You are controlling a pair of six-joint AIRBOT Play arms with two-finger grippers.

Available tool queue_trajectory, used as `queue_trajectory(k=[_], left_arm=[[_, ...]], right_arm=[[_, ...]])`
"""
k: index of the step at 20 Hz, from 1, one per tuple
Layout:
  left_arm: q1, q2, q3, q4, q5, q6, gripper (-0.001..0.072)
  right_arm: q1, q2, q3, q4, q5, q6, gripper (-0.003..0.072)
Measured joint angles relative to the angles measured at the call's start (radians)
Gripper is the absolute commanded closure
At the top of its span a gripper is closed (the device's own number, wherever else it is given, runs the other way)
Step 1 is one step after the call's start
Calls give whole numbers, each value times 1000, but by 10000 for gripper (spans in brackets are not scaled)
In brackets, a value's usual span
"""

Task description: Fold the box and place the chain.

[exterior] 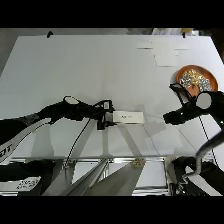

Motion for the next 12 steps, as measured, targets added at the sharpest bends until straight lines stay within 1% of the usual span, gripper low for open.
queue_trajectory(k=[12], left_arm=[[0, 0, 0, 0, 0, 0, 501]], right_arm=[[-2, 0, 0, 8, -8, 6, 676]])
